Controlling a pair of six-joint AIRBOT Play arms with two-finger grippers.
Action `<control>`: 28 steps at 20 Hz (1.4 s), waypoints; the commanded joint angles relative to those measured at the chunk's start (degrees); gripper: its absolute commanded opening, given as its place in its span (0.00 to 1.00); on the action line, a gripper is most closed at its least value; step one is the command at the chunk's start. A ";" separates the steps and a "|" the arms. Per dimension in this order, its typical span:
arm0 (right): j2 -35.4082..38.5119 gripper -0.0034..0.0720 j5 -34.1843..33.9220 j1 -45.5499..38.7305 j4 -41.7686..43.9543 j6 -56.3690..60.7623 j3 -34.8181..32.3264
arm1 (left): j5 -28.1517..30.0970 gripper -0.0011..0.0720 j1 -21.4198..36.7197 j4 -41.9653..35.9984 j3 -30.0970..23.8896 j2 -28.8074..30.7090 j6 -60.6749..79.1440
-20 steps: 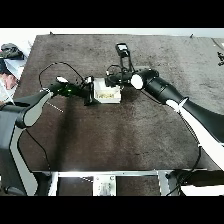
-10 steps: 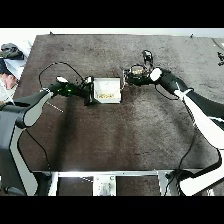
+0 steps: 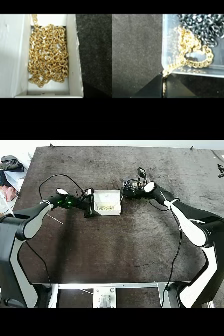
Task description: Fold the box and place the chain.
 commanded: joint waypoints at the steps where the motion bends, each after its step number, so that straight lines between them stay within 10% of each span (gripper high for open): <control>1: 3.50 0.03 4.46 0.46 -2.69 -0.39 0.81 | 0.00 0.49 0.00 0.02 0.00 0.00 0.02; 13: 38.82 0.03 9.92 12.09 -33.11 8.92 0.68 | 0.00 0.49 0.00 0.02 0.00 0.00 0.02; 28: 43.15 0.02 -8.04 22.69 -38.97 8.70 1.20 | 0.00 0.49 0.00 0.02 0.00 0.00 0.02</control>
